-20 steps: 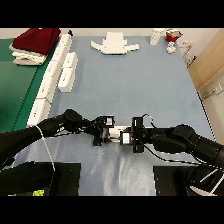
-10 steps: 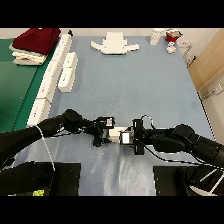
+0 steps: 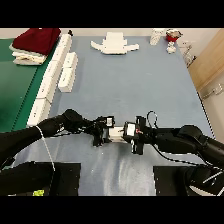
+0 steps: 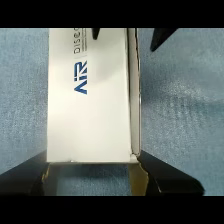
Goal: Fold the box.
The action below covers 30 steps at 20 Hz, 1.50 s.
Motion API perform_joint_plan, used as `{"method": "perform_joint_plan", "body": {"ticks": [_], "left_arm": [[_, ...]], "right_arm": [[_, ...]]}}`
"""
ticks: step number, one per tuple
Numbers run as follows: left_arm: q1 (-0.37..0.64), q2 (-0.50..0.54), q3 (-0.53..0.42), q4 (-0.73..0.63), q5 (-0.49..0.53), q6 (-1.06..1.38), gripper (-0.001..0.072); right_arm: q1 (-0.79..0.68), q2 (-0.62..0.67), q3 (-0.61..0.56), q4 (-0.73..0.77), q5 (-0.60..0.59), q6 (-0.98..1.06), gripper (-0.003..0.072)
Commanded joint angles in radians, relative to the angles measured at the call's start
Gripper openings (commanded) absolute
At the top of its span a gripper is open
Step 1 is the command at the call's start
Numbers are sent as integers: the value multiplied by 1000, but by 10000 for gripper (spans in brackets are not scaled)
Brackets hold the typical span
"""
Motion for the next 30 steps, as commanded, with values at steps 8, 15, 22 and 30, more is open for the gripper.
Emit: {"method": "perform_joint_plan", "body": {"ticks": [8,15,22,30], "left_arm": [[0,0,1,0,0,0,455],[0,0,1,0,0,0,455],[0,0,1,0,0,0,455],[0,0,1,0,0,0,455]], "right_arm": [[64,105,-279,208,480,676,4],[64,16,-280,200,421,676,4],[64,11,-287,181,401,675,4],[64,-34,-293,180,404,664,4]]}}
